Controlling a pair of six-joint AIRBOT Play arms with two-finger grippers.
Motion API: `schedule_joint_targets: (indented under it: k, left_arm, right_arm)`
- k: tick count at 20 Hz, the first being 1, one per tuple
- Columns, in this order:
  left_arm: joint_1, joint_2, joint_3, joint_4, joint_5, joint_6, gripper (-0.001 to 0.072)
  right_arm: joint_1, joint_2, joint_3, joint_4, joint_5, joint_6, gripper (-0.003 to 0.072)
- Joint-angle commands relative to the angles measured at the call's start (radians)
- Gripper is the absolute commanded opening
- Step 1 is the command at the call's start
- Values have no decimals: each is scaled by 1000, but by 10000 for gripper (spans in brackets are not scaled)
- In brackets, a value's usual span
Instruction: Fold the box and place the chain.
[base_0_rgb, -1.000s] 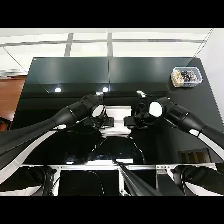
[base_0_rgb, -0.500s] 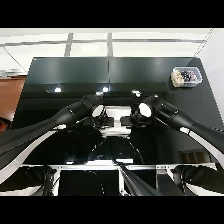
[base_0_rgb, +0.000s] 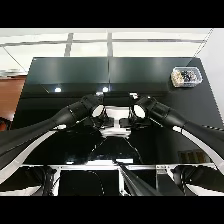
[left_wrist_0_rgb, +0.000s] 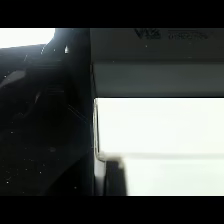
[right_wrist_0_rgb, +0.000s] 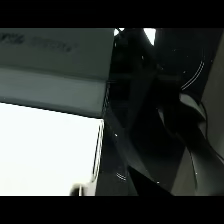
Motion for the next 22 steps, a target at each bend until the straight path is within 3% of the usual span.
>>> schedule_joint_targets:
  k: [1, 3, 7, 8, 9, 11, 12, 16, 17, 18, 19, 22]
  left_arm:
    - [0, 0, 1, 0, -2, 0, 25]
    - [0, 0, 1, 0, -1, 0, 26]
    - [0, 0, 1, 0, -1, 0, 25]
    - [0, 0, 1, 0, -1, 0, 25]
    - [0, 0, 1, 0, -1, 0, 25]
    - [0, 0, 1, 0, -1, 0, 25]
    - [0, 0, 1, 0, -1, 0, 26]
    - [0, 0, 1, 0, -1, 0, 25]
    - [0, 0, 1, 0, -1, 0, 26]
    - [1, 0, 1, 0, -1, 0, 26]
    - [0, 0, 1, 0, -2, 0, 26]
    - [0, 0, 1, 0, -1, 0, 26]
  right_arm:
    - [1, -5, 4, -4, 5, 3, 109]
    - [2, -5, 6, 1, -8, 3, 13]
    - [12, -5, 6, 6, -13, 3, 13]
    - [13, -5, 6, 6, -14, 4, 25]
    - [13, -5, 6, 6, -14, 7, 156]
    - [13, -5, 6, 4, -13, 11, 165]
    - [13, -5, 6, 2, -14, 10, 14]
    - [13, -5, 6, 3, -17, 9, 16]
    - [12, -4, 6, 2, -17, 7, 63]
    - [12, -3, 7, -1, -17, 7, 284]
    - [11, 0, 10, -2, -11, 7, 318]
    - [11, 29, 32, -16, 16, -27, 325]
